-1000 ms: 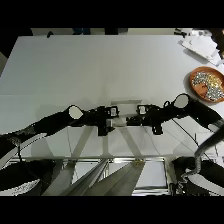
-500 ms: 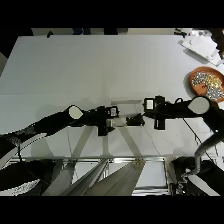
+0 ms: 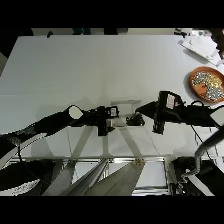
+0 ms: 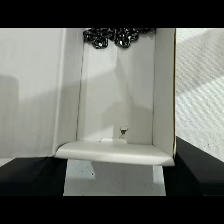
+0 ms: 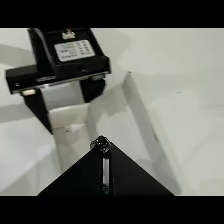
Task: Fold the box and place the chain.
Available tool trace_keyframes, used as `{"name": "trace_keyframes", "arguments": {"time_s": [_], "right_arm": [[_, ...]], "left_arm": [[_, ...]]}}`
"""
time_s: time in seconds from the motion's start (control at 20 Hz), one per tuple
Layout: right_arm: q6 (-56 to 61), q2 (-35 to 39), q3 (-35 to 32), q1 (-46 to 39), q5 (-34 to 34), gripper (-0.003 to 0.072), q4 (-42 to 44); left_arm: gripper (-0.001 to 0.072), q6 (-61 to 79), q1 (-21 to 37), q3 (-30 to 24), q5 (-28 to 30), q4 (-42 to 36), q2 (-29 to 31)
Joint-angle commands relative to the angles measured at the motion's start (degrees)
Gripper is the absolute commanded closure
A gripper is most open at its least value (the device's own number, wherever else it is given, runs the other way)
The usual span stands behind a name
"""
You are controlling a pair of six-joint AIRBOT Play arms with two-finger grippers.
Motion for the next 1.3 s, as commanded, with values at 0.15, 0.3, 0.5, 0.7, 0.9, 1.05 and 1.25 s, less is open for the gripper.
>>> {"name": "trace_keyframes", "arguments": {"time_s": [0.15, 0.3, 0.5, 0.7, 0.9, 1.05, 1.25], "right_arm": [[11.8, -14.2, 0.0, 6.2, -1.9, 0.0674, -5.2], [11.8, -20.2, 0.0, 6.3, -2.8, 0.0606, -5.0], [12.9, -21.0, 0.1, 4.8, -3.5, 0.0446, -5.3], [12.4, -17.1, 0.1, -4.4, 4.2, 0.0446, -9.9], [2.7, -13.2, 0.0, -11.3, 9.9, 0.0436, -15.4], [-0.4, -14.5, -0.6, -11.4, 8.5, 0.024, -21.0], [-2.4, -19.6, -1.0, -9.1, 5.2, 0.02, -23.5]], "left_arm": [[0.0356, 0.0, 0.0, 0.0, 0.0, 0.0, 0.0], [0.0356, 0.0, 0.0, 0.0, 0.0, 0.0, 0.0], [0.0356, 0.0, 0.0, 0.0, 0.0, 0.0, 0.0], [0.0356, 0.0, 0.0, 0.0, 0.0, 0.0, 0.0], [0.0356, 0.0, 0.0, 0.0, 0.0, 0.0, 0.0], [0.0356, 0.0, 0.0, 0.0, 0.0, 0.0, 0.0], [0.0356, 0.0, 0.0, 0.0, 0.0, 0.0, 0.0]]}}
